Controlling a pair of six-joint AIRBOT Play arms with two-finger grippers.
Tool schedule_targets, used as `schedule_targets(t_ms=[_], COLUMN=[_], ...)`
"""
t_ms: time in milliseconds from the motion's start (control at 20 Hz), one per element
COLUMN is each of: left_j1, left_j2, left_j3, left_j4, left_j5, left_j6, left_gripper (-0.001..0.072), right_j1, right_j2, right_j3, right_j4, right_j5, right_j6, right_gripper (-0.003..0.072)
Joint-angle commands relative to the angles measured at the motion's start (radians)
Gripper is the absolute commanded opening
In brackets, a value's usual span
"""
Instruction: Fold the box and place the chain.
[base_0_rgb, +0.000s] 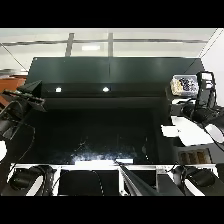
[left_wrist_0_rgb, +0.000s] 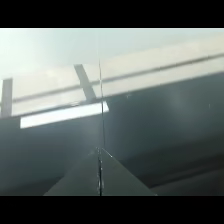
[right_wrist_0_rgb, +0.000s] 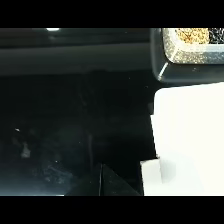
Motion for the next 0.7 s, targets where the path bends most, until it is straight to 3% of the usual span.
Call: schedule_targets(t_ms=[0,100,150,200,250,450,550,650], left_j1=[-0.001,-0.001,-0.001,-0.001,-0.001,-0.001,-0.001,-0.001], left_j2=[-0.002,-0.010,-0.019,-0.027,-0.036,-0.044,-0.044,-0.044], left_j3=[0.000,0.000,0.000,0.000,0.000,0.000,0.000,0.000], left_j4=[-0.101,-0.122,-0.123,-0.142,-0.172,-0.273,-0.280,-0.288], left_j5=[0.015,-0.056,-0.095,-0.138,-0.185,-0.358,-0.392,-0.410], left_j6=[0.000,0.000,0.000,0.000,-0.002,-0.002,-0.003,-0.004], left_gripper=[0.0030,0.0035,0.0168,0.0530,0.0696,0.0697,0.0697,0.0697], right_j1=[0.001,0.001,0.001,0.001,0.001,-0.087,-0.285,-0.561], right_j2=[-0.001,-0.001,-0.001,-0.001,-0.001,-0.001,-0.002,-0.008], right_j3=[0.000,0.000,0.000,0.000,0.000,0.023,0.083,0.111], right_j4=[0.019,0.039,0.040,0.040,0.040,0.036,0.009,0.010], right_j5=[-0.070,-0.126,-0.135,-0.134,-0.128,-0.027,0.041,0.032], right_j6=[0.002,0.003,0.003,0.004,0.003,0.005,-0.021,-0.088], right_gripper=[0.0022,0.0023,0.0059,0.0372,0.0691,0.0704,0.0703,0.0703])
